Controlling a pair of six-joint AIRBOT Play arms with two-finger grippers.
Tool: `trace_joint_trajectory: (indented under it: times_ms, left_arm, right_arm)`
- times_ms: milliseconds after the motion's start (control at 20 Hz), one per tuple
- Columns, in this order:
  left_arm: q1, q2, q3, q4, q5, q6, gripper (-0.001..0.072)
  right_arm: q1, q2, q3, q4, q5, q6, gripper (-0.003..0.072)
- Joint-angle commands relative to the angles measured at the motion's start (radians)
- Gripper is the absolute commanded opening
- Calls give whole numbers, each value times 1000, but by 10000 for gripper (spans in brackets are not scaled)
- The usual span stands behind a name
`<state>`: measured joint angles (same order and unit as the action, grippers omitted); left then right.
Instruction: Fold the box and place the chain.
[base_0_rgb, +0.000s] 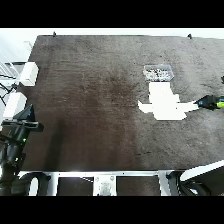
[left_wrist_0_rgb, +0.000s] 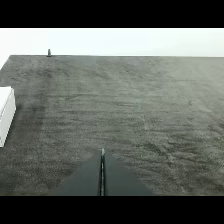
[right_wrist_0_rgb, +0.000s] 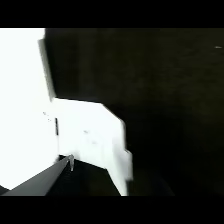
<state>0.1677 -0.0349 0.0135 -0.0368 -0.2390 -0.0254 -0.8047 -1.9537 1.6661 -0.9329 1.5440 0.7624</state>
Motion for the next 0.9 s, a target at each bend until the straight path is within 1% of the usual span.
trace_joint_trajectory:
  times_ms: [0, 150, 200, 250, 300, 350, 450, 550, 600, 650, 750, 850]
  left_arm:
    - [0, 0, 1, 0, -17, 0, 22]
    - [0, 0, 1, 0, -43, 1, 24]
    - [0, 0, 1, 3, -55, 1, 150]
    - [0, 0, 1, 5, -71, 1, 520]
    - [0, 0, 1, 3, -83, 1, 651]
    - [0, 0, 1, 4, -93, 1, 541]
    - [0, 0, 1, 4, -98, 1, 528]
    - [0, 0, 1, 4, -98, 0, 528]
    - [0, 0, 1, 4, -100, 0, 528]
    - [0, 0, 1, 4, -104, 0, 528]
    - [0, 0, 1, 4, -122, 0, 527]
    - [0, 0, 1, 3, -193, -47, 526]
  right_arm:
    - [34, -63, 8, 46, 57, -15, 570]
    - [67, -92, 7, 59, 83, -24, 567]
    - [76, -99, 6, 69, 96, -33, 551]
    - [82, -103, -1, 70, 101, -34, 511]
    - [89, -106, -9, 73, 102, -37, 491]
    - [93, -106, -18, 77, 103, -41, 434]
    - [93, -106, -22, 77, 103, -42, 404]
    - [92, -106, -22, 81, 103, -43, 216]
    - [92, -105, -25, 90, 106, -53, 26]
    - [92, -105, -31, 111, 115, -53, 8]
    - [93, -100, -58, 163, 148, -60, 5]
    - [98, -61, -130, 214, 154, -75, 3]
